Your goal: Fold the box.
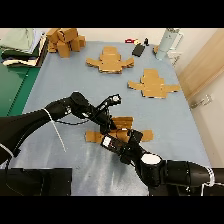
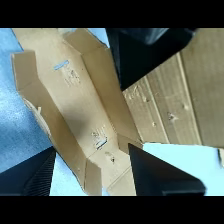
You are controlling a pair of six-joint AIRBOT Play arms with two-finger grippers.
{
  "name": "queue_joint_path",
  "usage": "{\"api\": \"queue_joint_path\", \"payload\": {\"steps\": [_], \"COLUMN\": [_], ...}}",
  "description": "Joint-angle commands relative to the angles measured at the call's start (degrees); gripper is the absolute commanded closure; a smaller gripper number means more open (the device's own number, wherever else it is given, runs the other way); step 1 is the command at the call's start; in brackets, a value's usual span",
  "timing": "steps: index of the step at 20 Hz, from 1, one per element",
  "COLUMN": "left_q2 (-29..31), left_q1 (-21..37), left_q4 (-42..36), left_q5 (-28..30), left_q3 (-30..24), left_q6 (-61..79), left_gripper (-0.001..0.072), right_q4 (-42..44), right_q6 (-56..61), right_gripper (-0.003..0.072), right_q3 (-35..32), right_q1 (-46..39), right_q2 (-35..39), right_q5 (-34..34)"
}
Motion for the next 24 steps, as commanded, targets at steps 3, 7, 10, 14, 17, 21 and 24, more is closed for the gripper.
{"api": "queue_joint_path", "payload": {"steps": [3,7,10,14,17,21,24], "left_q2": [0.0,0.0,0.0,0.0,0.0,0.0,0.0], "left_q1": [0.0,0.0,0.0,0.0,0.0,0.0,0.0], "left_q4": [0.0,0.0,0.0,0.0,0.0,0.0,0.0], "left_q5": [0.0,0.0,0.0,0.0,0.0,0.0,0.0], "left_q3": [0.0,0.0,0.0,0.0,0.0,0.0,0.0], "left_q6": [0.0,0.0,0.0,0.0,0.0,0.0,0.0], "left_gripper": [0.0693,0.0693,0.0693,0.0693,0.0694,0.0693,0.0694], "right_q4": [0.5,0.4,3.9,5.3,13.7,28.5,46.3], "right_q6": [0.0,-2.1,-5.0,-14.2,-26.3,-46.0,-66.8], "right_gripper": [-0.0032,-0.0029,-0.0030,-0.0030,-0.0030,-0.0030,-0.0030], "right_q3": [-0.1,-5.6,-12.9,-15.5,-15.5,-15.4,-15.2], "right_q1": [-1.3,-5.1,-9.9,-15.6,-21.7,-30.4,-38.5], "right_q2": [0.1,6.3,15.3,21.3,21.2,21.3,20.9], "right_q5": [-0.5,10.5,18.7,19.2,23.6,27.1,28.5]}}
